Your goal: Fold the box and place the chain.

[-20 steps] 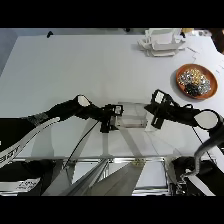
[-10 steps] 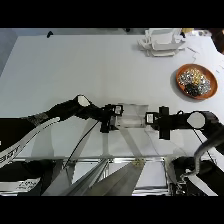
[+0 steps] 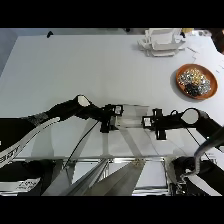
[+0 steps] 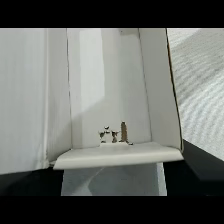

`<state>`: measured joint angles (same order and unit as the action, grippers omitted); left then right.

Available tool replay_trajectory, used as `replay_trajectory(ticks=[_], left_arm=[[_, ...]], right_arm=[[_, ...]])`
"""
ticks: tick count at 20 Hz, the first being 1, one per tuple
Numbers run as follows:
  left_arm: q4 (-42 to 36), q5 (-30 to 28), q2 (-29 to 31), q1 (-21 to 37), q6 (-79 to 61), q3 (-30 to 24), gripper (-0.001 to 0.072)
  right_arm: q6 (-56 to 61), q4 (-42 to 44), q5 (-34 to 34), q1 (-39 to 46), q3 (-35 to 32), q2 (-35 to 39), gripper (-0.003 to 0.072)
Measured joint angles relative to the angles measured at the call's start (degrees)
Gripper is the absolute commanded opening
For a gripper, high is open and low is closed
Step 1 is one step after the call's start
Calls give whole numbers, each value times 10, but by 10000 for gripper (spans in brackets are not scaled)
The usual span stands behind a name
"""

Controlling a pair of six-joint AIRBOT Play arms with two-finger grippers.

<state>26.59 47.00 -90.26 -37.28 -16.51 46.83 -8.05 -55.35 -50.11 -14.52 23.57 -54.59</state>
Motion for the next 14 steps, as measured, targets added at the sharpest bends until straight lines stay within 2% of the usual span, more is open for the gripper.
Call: replay_trajectory(ticks=[3, 5, 13, 14], left_arm=[[0, 0, 0, 0, 0, 0, 148], [0, 0, 0, 0, 0, 0, 148], [0, 0, 0, 0, 0, 0, 148], [0, 0, 0, 0, 0, 0, 148]], right_arm=[[-3, 1, 1, 0, 0, -4, 33], [11, -22, -9, 0, 0, -4, 66], [72, -77, -14, 0, 0, 7, 72], [74, -75, -9, 0, 0, 7, 126]])
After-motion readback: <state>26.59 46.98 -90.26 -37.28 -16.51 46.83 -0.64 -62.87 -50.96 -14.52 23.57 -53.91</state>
